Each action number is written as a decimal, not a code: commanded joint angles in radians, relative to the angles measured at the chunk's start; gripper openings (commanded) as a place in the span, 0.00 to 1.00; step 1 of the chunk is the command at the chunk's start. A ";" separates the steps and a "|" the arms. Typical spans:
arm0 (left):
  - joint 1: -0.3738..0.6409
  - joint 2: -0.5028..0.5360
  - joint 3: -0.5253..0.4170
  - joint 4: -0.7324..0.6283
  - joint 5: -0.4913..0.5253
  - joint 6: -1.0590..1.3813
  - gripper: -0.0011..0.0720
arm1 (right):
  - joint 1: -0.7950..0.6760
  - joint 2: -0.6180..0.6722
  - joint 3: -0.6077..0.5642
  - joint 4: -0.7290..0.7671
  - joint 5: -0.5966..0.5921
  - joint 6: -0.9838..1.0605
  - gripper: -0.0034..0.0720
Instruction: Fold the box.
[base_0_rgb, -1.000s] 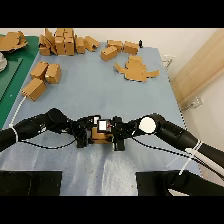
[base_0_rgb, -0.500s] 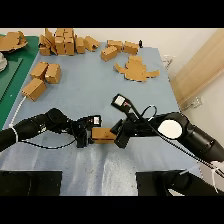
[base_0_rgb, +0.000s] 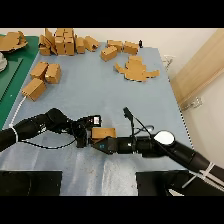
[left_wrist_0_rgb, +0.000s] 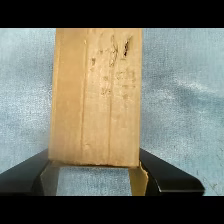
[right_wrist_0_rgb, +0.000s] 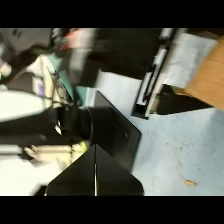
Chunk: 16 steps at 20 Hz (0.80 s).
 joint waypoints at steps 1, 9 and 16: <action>0.000 0.001 0.000 0.000 0.000 0.001 0.73 | 0.067 0.001 -0.246 0.825 -0.021 -0.480 0.04; 0.000 0.001 0.000 0.000 0.000 0.000 0.73 | 0.095 -0.125 -0.173 1.143 -0.106 -0.775 0.05; 0.000 0.001 0.000 0.000 0.000 0.001 0.73 | 0.135 -0.198 -0.142 1.097 -0.127 -0.747 0.05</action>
